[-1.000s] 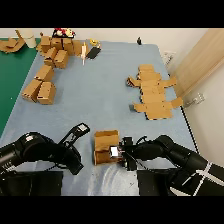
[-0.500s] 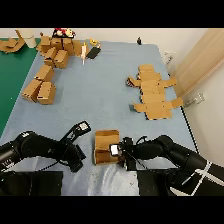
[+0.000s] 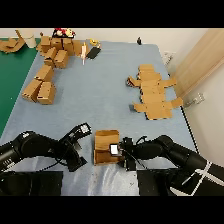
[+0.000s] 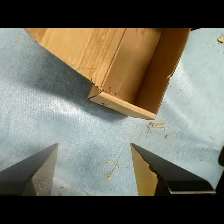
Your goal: Fold the box.
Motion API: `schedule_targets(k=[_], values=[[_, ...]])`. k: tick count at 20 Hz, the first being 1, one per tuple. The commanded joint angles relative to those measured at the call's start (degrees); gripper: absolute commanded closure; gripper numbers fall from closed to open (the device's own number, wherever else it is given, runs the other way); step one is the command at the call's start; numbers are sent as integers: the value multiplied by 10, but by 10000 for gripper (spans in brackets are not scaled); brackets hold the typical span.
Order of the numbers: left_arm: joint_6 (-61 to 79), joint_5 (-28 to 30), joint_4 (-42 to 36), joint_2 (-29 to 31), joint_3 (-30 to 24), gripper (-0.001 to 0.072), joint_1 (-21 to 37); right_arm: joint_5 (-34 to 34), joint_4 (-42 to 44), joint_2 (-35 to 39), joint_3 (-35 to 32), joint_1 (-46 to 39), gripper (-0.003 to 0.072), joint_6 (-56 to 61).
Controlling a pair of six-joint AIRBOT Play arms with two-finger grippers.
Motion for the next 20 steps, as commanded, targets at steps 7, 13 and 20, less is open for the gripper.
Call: schedule_targets(k=[7, 13, 20], values=[[148, 99, -71, 56, -73, 23, 22, -5, 11, 1, 1, 0, 184, 7], [361, 86, -224, 25, -96, 23, 21, -5, 10, 1, 1, 0, 184, 10], [361, 87, -235, -17, -96, 23, 21, -4, 10, 1, 1, 0, 184, 10]])
